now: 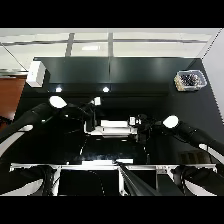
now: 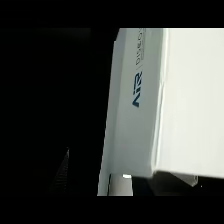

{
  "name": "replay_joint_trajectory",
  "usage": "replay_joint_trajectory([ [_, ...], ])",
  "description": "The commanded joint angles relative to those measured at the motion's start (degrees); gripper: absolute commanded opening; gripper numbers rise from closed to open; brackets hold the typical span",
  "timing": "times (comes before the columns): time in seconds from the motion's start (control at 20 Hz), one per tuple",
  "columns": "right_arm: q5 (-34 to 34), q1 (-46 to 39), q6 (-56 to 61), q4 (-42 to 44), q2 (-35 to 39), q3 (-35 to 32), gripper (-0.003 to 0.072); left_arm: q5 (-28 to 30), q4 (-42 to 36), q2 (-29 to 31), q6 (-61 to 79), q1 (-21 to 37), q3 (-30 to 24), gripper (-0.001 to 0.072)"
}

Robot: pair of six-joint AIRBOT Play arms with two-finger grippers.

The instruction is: Fold the box and place the chain.

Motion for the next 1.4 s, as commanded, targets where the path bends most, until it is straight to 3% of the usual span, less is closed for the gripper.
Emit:
replay_joint_trajectory([
  [0.0,0.0,0.04,0.13,0.02,-0.04,0.02,0.0403,-8.33,11.32,8.13,-13.68,4.46,0.52,0.042],
  [0.1,0.02,0.04,0.11,0.0,-0.04,0.02,0.0403,-16.52,14.75,13.14,-20.28,7.08,0.68,0.013],
  [0.15,0.02,0.04,0.11,0.0,-0.04,0.02,0.0348,-21.0,14.56,15.1,-22.08,8.15,0.68,0.0024],
  [0.2,0.02,0.04,0.11,-0.02,-0.04,0.02,0.0093,-25.97,13.84,16.7,-23.19,8.76,0.66,0.0028],
  [0.3,0.02,0.04,0.11,0.0,-0.04,0.02,0.0078,-33.14,9.7,18.18,-26.62,8.24,-0.07,0.0027],
  [0.35,0.02,0.04,0.11,-0.02,-0.04,0.02,0.0078,-33.48,6.32,18.21,-30.67,7.19,-1.31,0.0027],
  [0.45,0.02,0.04,0.13,0.0,-0.04,0.02,0.0078,-27.26,1.7,17.79,-33.55,3.37,-5.51,0.0027],
  [0.65,0.0,0.04,0.13,0.02,-0.04,0.02,0.0078,-5.14,-12.55,14.75,-28.2,-3.45,-13.9,0.0027],
  [0.85,0.0,0.04,0.15,0.04,-0.04,0.02,0.0078,6.86,-30.45,11.96,-13.84,-2.12,-14.58,0.0028],
  [0.95,-0.02,0.04,0.13,0.02,-0.04,0.02,0.0078,12.28,-35.23,10.88,-8.13,-1.86,-14.56,0.0028],
  [1.2,0.0,0.04,0.15,0.04,-0.04,0.02,0.0078,20.44,-33.79,7.15,-3.85,-1.88,-13.03,0.0027],
  [1.35,0.0,0.04,0.15,0.02,-0.04,0.02,0.0078,18.67,-26.16,1.68,-8.98,-1.97,-7.56,0.0027],
])
